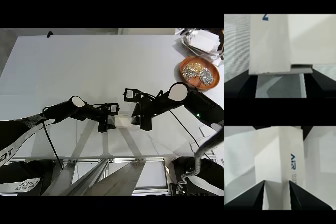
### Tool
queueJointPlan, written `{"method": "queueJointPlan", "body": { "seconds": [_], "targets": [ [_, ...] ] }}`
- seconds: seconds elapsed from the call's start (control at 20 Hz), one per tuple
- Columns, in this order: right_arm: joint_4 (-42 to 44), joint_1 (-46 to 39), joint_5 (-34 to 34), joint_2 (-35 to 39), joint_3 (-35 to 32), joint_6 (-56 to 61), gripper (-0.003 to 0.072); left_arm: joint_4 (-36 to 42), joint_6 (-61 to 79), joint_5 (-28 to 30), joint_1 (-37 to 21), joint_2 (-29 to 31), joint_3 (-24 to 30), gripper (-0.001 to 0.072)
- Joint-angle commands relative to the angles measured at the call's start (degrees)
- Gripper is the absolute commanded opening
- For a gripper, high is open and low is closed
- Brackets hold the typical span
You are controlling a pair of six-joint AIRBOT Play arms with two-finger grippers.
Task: Fold the box and place the chain.
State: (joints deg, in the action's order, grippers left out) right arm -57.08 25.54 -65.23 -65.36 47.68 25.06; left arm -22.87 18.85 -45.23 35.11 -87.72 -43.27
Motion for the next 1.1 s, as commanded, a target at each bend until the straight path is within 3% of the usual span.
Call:
{"method": "queueJointPlan", "body": {
  "seconds": [0.0, 0.4, 1.05],
  "targets": [
    [-2.3, 0.5, 1.7, 0.1, -0.2, 0.7, 0.0340, 0.0, 0.0, 0.0, 0.0, 0.0, 0.0, 0.0320],
    [-4.3, 0.6, 1.8, 0.1, -0.6, 3.6, 0.0223, 0.0, 0.0, 0.0, 0.0, 0.0, 0.0, 0.0320],
    [-4.5, 0.6, 2.9, 0.1, -1.3, 5.2, 0.0171, 0.0, 0.0, 0.0, 0.0, 0.0, 0.0, 0.0320]
  ]
}}
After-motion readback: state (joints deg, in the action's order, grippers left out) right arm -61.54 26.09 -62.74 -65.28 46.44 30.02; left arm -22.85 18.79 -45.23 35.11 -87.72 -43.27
